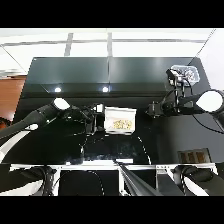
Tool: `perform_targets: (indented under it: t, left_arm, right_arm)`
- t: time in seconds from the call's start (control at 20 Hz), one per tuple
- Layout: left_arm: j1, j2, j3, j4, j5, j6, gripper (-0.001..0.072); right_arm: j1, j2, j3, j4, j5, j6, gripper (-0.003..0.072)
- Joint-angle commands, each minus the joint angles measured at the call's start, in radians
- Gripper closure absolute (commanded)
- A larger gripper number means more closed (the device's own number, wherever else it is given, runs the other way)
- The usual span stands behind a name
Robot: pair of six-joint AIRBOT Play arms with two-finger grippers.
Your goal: Fold the box and place the chain.
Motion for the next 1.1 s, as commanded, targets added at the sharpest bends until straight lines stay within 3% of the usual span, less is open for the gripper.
perform_targets:
  t: [0.0,0.2,0.25,0.3,0.35,0.4,0.45,0.55,0.65,0.75,0.9,1.05]
  left_arm:
    - [-0.013,-0.022,0.004,-0.022,0.005,0.021,-0.0005]
    - [-0.04,-0.03,0.004,-0.033,0.01,0.021,0.0021]
    - [-0.046,-0.03,0.004,-0.033,0.013,0.019,0.0084]
    - [-0.048,-0.029,0.004,-0.037,0.013,0.016,0.0273]
    - [-0.049,-0.028,0.004,-0.037,0.011,0.014,0.0359]
    - [-0.049,-0.027,0.004,-0.037,0.013,-0.011,0.0358]
    - [-0.049,-0.027,0.004,-0.037,0.014,-0.037,0.0358]
    - [-0.049,-0.027,0.004,-0.036,0.031,-0.075,0.0359]
    - [-0.049,-0.027,0.004,-0.036,0.035,-0.075,0.0358]
    - [-0.049,-0.027,0.004,-0.036,0.034,-0.075,0.0358]
    - [-0.049,-0.027,0.004,-0.036,0.038,-0.074,0.0358]
    - [-0.049,-0.027,0.004,-0.036,0.038,-0.074,0.0358]
  right_arm:
    - [0.001,0.001,0.0,-0.001,-0.006,-0.001,0.0322]
    - [0.001,0.0,0.0,-0.003,-0.042,-0.001,0.0321]
    - [0.0,-0.002,0.0,-0.006,-0.076,-0.001,0.0321]
    - [0.001,-0.004,0.0,-0.009,-0.125,-0.001,0.0321]
    - [0.001,-0.009,0.0,-0.007,-0.187,0.0,0.032]
    - [0.001,-0.019,0.0,-0.003,-0.253,0.0,0.0212]
    - [0.0,-0.038,0.0,0.022,-0.309,0.0,-0.0006]
    - [0.001,-0.11,0.0,0.116,-0.392,-0.036,-0.0005]
    - [0.022,-0.196,0.0,0.217,-0.397,-0.159,-0.0004]
    - [0.08,-0.253,0.0,0.242,-0.338,-0.374,-0.0002]
    - [0.13,-0.237,0.008,0.237,-0.247,-0.91,-0.0003]
    - [0.132,-0.222,0.024,0.22,-0.125,-1.083,-0.0002]
